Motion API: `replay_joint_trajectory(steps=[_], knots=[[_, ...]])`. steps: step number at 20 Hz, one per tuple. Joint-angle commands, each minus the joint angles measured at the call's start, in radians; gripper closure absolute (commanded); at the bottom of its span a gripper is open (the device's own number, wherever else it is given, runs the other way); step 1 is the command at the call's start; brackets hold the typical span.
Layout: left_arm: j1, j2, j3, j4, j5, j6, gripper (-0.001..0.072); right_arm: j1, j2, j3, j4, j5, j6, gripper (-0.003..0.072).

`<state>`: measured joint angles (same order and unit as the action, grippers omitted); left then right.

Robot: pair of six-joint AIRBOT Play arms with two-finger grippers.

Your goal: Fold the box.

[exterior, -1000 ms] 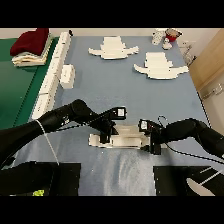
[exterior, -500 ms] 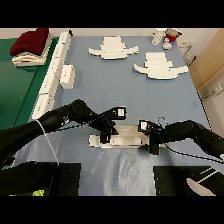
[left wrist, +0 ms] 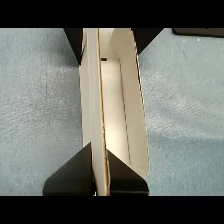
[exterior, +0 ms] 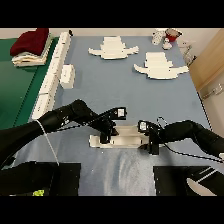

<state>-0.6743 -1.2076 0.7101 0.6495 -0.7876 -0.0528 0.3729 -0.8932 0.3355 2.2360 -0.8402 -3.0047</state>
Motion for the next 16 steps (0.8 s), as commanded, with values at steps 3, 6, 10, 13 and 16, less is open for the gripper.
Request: replay_joint_trajectory(steps=[3, 6, 10, 13, 16], knots=[[0.001, 0.000, 0.000, 0.001, 0.001, 0.000, 0.0696, 0.016, -0.001, 0.000, -0.015, -0.014, 0.001, 0.0165], [0.001, 0.000, 0.000, 0.001, 0.001, 0.000, 0.0696, 0.016, 0.016, 0.000, -0.014, -0.014, 0.001, 0.0078], [0.001, 0.000, 0.000, 0.001, 0.001, 0.000, 0.0696, 0.015, 0.076, 0.000, -0.027, -0.013, 0.001, -0.0016], [0.001, 0.000, 0.000, 0.001, 0.001, 0.000, 0.0696, 0.015, 0.075, 0.000, -0.027, -0.005, 0.001, -0.0002], [0.000, 0.000, 0.000, 0.001, 0.001, 0.000, 0.0696, 0.015, 0.053, 0.000, -0.030, -0.005, 0.001, 0.0065]])
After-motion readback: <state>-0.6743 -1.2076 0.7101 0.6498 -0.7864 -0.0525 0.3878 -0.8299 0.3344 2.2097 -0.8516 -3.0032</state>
